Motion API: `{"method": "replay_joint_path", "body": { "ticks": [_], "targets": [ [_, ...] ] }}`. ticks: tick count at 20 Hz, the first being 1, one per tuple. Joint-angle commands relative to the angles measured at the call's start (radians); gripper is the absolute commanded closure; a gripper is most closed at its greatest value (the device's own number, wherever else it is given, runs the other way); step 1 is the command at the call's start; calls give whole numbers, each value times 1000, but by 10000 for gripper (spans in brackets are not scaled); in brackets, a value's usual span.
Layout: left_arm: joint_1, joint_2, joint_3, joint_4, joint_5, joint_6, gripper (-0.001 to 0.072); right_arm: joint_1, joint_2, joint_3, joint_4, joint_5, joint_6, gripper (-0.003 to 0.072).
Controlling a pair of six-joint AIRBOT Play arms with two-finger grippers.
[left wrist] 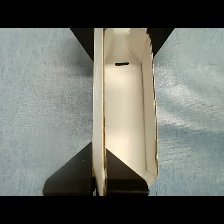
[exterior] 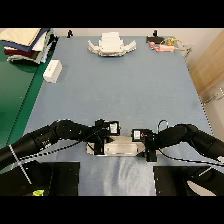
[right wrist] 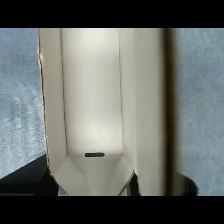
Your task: Fold the box.
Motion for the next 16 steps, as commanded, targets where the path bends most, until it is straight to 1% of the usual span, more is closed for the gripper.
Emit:
{"method": "replay_joint_path", "body": {
  "ticks": [1,11,12,13,14,16],
  "targets": [
    [0,0,0,0,0,0,694,1,-1,1,-2,2,0,205],
    [0,0,0,0,0,0,691,0,0,1,-9,1,0,205],
    [0,1,0,0,0,0,638,0,0,1,-8,2,0,205],
    [1,1,0,0,1,-8,378,0,0,1,-8,-2,0,205],
    [1,1,1,0,1,-49,297,0,0,1,-8,-4,0,205],
    [1,3,2,1,-2,-85,296,0,-1,1,-9,-4,0,205]
  ]
}}
